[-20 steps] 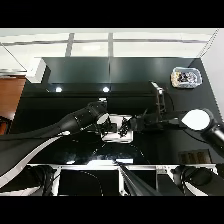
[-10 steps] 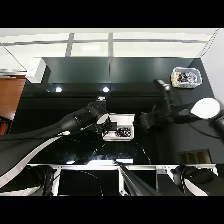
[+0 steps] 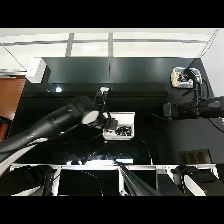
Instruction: Fold the box and place the chain.
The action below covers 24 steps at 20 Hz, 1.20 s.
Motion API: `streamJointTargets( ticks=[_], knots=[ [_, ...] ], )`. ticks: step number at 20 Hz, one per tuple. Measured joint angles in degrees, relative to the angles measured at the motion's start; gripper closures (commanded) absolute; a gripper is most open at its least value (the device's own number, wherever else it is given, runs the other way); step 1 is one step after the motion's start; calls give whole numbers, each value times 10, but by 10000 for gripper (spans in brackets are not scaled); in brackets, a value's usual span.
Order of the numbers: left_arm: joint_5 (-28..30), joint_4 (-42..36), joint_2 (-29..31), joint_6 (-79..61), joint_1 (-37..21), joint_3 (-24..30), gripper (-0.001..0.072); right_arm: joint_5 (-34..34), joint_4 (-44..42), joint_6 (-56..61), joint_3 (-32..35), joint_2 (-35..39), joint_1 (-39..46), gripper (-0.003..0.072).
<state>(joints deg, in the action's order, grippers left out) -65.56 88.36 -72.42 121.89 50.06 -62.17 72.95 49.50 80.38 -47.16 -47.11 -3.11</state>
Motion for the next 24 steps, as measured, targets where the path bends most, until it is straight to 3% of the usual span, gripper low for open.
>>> streamJointTargets(
  ticks=[2, 5, 7, 9, 10, 11, 13, 18, 24],
  knots=[
    [-19, 28, 60, -62, -25, 10, 140, 0, 3, 0, 0, 1, 4, 229],
    [-17, 18, 149, -184, -109, 59, 140, 0, 8, -1, 0, 2, 6, 229],
    [4, -76, 201, -316, -187, 119, 140, 1, 12, -1, 0, 2, 7, 229],
    [17, -236, 238, -494, -267, 196, 138, 1, 14, -1, 0, 2, 7, 229],
    [27, -312, 249, -585, -301, 236, 110, 1, 15, -1, 0, 2, 7, 229],
    [36, -365, 254, -664, -324, 270, -1, 1, 16, -1, 0, 2, 7, 229],
    [53, -442, 258, -821, -355, 330, -2, 1, 17, -1, 0, 2, 7, 228],
    [93, -522, 236, -1155, -356, 397, -2, -8, 17, -1, 0, 2, 7, 229],
    [138, -543, 130, -1293, -292, 376, -2, -39, 16, 0, 2, 2, 7, 229]
  ],
)
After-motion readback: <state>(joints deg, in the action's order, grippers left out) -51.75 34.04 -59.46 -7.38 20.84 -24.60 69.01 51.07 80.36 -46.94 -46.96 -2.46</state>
